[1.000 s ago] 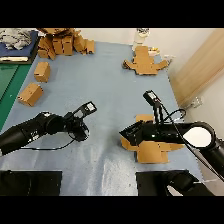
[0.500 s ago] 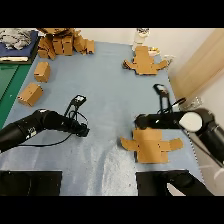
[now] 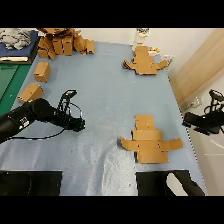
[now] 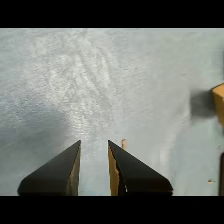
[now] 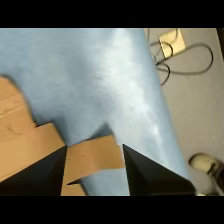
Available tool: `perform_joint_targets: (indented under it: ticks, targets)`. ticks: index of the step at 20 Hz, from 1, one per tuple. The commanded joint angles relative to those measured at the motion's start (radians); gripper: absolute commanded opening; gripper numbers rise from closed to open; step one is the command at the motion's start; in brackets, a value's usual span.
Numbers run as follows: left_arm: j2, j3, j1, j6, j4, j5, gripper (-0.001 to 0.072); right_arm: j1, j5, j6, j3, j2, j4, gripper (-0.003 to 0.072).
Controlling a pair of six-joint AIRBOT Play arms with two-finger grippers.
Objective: Fold the box.
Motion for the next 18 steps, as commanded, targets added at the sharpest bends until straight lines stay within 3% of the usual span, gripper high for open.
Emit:
perform_joint_targets:
  ticks: [1, 3, 8, 16, 18]
  targets:
    - [0.001, 0.003, 0.049, 0.099, -0.169, -0.043, 0.0296, -0.190, 0.042, -0.077, -0.003, -0.098, 0.010, 0.0612]
    - [0.001, 0.003, 0.078, 0.098, -0.209, -0.080, 0.0543, -0.233, 0.092, -0.112, -0.008, -0.184, 0.079, 0.0624]
    - [0.001, 0.004, 0.143, 0.098, -0.254, -0.131, 0.0548, -0.235, 0.099, -0.283, -0.010, -0.317, 0.285, 0.0624]
    - [0.001, 0.005, 0.151, 0.099, -0.310, -0.209, 0.0548, -0.235, 0.246, -0.273, -0.010, -0.360, 0.180, 0.0624]
    - [0.001, 0.005, 0.151, 0.111, -0.312, -0.232, 0.0548, -0.235, 0.263, -0.271, -0.013, -0.360, 0.176, 0.0595]
